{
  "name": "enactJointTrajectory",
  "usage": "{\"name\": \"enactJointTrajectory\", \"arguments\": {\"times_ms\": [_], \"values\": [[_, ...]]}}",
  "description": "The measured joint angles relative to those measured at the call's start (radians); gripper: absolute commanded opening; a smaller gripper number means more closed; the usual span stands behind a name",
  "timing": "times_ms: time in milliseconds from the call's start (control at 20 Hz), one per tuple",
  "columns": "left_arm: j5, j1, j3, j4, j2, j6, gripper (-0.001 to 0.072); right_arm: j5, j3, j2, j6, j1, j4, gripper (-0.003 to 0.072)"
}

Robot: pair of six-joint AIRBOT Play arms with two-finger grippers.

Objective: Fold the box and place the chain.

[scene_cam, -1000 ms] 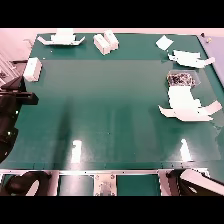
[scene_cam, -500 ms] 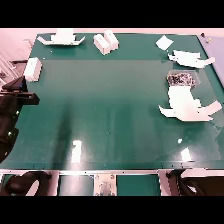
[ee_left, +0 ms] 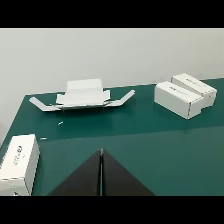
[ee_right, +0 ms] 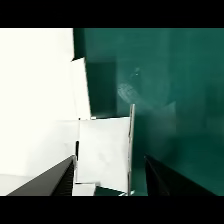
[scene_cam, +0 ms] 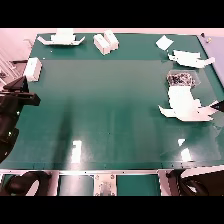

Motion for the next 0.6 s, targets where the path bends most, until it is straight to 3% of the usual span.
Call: {"name": "enactJointTrajectory", "arguments": {"times_ms": [350, 600], "values": [[-0.004, 0.000, 0.000, 0.000, 0.000, 0.000, 0.0022, 0.043, 0.003, -0.049, 0.001, 0.000, 0.013, 0.0490], [-0.004, 0.000, 0.000, 0.000, 0.000, 0.000, 0.0022, 0.049, 0.003, -0.079, -0.005, 0.000, 0.018, 0.0350]]}}
